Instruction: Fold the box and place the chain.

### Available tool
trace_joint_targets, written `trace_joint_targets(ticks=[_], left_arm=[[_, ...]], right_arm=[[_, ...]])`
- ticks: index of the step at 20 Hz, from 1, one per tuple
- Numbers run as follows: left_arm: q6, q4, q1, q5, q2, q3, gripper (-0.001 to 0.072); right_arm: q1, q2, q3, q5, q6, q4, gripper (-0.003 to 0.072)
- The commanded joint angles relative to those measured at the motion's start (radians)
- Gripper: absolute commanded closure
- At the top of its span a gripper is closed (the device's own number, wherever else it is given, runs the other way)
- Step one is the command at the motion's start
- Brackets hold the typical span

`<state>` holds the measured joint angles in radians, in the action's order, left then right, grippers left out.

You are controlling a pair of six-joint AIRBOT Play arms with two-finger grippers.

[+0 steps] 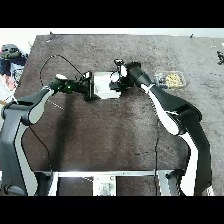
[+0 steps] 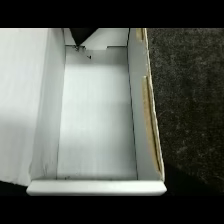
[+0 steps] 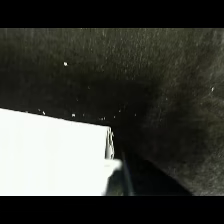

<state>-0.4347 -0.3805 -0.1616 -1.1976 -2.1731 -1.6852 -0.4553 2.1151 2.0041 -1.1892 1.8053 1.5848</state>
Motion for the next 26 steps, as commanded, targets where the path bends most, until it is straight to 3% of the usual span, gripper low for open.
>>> trace_joint_targets(ticks=[1, 3, 7, 8, 10, 11, 12, 20, 22, 26], left_arm=[[0.000, -0.001, 0.001, 0.000, 0.000, -0.001, 0.0473], [0.000, -0.001, 0.001, 0.000, 0.000, -0.001, 0.0473], [0.000, -0.001, 0.001, 0.000, 0.000, -0.001, 0.0473], [0.000, -0.001, 0.001, 0.000, 0.000, -0.001, 0.0474], [0.000, -0.001, 0.001, 0.000, 0.000, -0.001, 0.0473], [0.000, -0.001, 0.001, 0.000, 0.000, -0.001, 0.0474], [0.000, -0.001, 0.001, 0.001, 0.000, -0.001, 0.0473], [0.000, -0.001, 0.001, 0.001, 0.000, -0.001, 0.0473], [0.000, -0.001, 0.001, 0.001, 0.000, -0.001, 0.0473], [0.000, -0.001, 0.001, 0.001, 0.000, -0.001, 0.0473]], right_arm=[[-0.002, 0.005, 0.001, -0.023, -0.001, 0.001, 0.0599], [-0.002, 0.005, 0.002, -0.016, -0.001, 0.001, 0.0659], [-0.001, 0.005, 0.003, -0.014, 0.006, 0.001, 0.0645], [-0.001, 0.004, 0.005, -0.006, 0.006, 0.001, 0.0555], [-0.001, 0.003, 0.025, -0.010, 0.006, 0.000, 0.0539], [-0.001, -0.002, 0.032, -0.010, 0.003, -0.003, 0.0344], [-0.002, -0.011, 0.032, -0.010, -0.007, -0.003, 0.0266], [-0.001, -0.044, 0.032, -0.037, -0.032, -0.003, 0.0268], [-0.001, -0.027, 0.032, -0.038, -0.033, -0.006, 0.0347], [-0.001, 0.003, 0.032, -0.030, -0.032, -0.006, 0.0349]])
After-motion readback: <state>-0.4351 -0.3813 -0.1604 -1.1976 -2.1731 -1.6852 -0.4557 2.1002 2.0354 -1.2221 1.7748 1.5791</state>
